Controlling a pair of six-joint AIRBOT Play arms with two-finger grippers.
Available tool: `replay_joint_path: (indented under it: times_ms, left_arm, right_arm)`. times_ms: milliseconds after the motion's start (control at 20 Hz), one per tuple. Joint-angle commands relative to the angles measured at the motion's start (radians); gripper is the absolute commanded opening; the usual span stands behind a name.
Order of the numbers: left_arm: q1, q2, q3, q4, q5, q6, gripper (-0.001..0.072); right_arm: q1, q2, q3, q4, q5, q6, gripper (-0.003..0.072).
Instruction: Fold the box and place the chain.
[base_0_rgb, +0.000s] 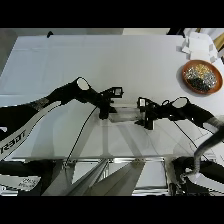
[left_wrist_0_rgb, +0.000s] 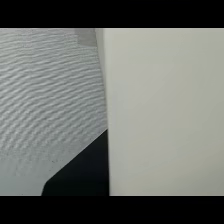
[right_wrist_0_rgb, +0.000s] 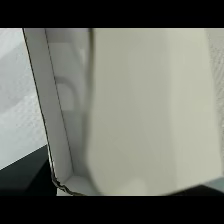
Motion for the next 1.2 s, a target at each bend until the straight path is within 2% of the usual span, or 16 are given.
replay_joint_path:
  times_ms: [0,50,250,1150]
  left_arm:
    - [0.000,0.000,0.000,0.000,0.000,0.000,0.0010]
    - [0.000,0.000,0.000,0.000,0.000,0.000,0.0010]
    - [0.000,0.000,0.000,0.000,0.000,0.000,0.0010]
    - [0.000,0.000,0.000,0.000,0.000,0.000,0.0010]
  right_arm:
    - [0.000,-0.001,0.001,-0.003,-0.018,-0.014,0.0444]
    - [0.000,-0.001,0.001,-0.004,-0.018,-0.014,0.0393]
    - [0.000,-0.001,0.001,-0.004,-0.013,-0.014,0.0355]
    - [-0.001,0.000,0.001,-0.003,-0.011,-0.014,0.0356]
